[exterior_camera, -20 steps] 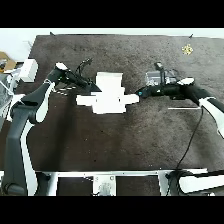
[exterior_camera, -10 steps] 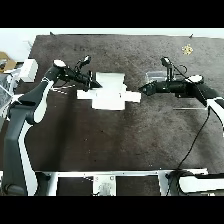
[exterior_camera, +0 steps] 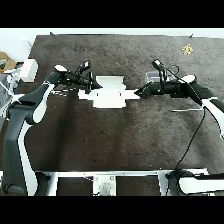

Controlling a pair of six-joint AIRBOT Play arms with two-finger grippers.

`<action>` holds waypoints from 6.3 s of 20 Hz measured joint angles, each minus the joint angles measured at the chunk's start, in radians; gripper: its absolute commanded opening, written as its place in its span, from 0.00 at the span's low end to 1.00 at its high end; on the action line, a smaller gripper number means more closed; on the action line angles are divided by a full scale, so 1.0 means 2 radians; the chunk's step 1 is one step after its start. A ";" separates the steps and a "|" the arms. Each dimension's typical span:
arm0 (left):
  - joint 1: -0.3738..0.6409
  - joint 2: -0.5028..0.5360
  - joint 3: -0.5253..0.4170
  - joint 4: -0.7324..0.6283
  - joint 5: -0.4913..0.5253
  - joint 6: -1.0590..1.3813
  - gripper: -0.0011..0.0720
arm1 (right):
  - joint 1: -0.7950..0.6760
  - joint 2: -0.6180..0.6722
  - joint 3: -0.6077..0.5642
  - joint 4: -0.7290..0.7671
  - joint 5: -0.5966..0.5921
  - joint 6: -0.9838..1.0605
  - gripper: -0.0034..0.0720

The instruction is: Fold the box and place the chain.

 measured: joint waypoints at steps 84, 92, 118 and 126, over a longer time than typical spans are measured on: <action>0.000 -0.001 -0.049 -0.005 0.028 0.059 0.03 | 0.072 -0.317 0.317 0.014 0.155 -0.280 0.71; 0.000 -0.001 -0.049 -0.005 0.028 0.058 0.03 | 0.072 -0.323 0.317 0.009 0.151 -0.279 0.64; 0.001 -0.002 -0.049 -0.009 0.022 0.051 0.39 | 0.072 -0.324 0.317 0.009 0.137 -0.277 0.64; 0.045 0.033 -0.048 -0.043 -0.017 -0.004 0.39 | 0.072 -0.324 0.317 0.007 0.138 -0.278 0.64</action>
